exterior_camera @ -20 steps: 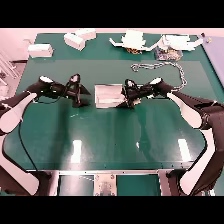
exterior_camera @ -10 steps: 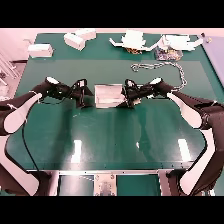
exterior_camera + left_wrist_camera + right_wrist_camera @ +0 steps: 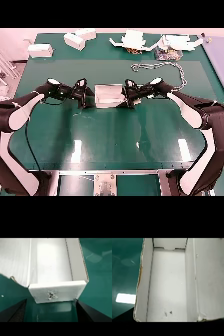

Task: Fold the box and place the chain.

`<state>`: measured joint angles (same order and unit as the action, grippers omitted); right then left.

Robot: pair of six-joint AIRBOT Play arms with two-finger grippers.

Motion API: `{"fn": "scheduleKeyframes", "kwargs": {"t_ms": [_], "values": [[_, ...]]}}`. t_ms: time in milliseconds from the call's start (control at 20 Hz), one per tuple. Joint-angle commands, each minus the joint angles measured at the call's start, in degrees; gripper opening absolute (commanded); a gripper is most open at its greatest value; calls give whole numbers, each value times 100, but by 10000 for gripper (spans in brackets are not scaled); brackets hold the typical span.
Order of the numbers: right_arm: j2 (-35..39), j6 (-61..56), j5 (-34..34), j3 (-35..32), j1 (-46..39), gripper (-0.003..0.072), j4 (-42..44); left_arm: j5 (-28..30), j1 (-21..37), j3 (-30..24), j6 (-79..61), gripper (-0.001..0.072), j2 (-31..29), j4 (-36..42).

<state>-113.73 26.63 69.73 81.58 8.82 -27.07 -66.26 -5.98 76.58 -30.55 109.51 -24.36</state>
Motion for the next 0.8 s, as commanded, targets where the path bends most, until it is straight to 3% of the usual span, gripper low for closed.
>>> {"fn": "scheduleKeyframes", "kwargs": {"t_ms": [0,750], "values": [[2,-2,0,2,2,581,2,-188,-4,39,-20,720,50,186],[2,-2,0,0,2,581,2,-376,24,44,201,720,50,-205]]}}
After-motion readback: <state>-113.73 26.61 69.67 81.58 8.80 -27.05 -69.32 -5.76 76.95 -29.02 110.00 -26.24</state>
